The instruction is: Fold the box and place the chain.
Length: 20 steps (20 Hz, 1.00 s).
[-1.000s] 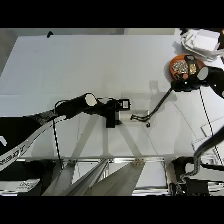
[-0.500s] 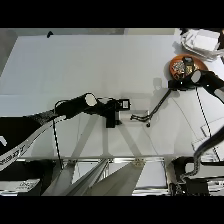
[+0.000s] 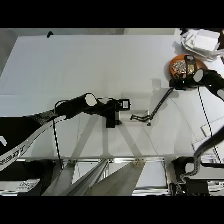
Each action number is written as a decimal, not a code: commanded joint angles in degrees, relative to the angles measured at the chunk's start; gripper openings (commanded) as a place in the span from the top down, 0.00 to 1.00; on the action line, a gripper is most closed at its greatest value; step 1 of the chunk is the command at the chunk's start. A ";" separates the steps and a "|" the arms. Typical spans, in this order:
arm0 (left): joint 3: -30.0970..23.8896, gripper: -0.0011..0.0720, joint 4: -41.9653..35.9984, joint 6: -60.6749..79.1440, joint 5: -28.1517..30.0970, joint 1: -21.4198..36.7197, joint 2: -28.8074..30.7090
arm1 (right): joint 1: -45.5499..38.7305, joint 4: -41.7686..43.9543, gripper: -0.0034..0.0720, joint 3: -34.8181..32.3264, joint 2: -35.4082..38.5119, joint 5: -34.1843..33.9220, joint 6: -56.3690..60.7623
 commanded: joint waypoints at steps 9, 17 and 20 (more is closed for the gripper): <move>-0.02 0.70 0.00 0.00 0.00 0.00 0.02 | 0.07 19.26 0.94 0.04 36.22 19.67 -12.74; -0.02 0.70 0.00 0.00 0.02 0.00 0.02 | 0.07 36.41 0.94 0.04 55.39 29.05 -14.47; -0.02 0.70 0.00 0.00 0.02 0.00 0.02 | 0.07 44.48 0.94 0.04 58.27 32.46 -16.68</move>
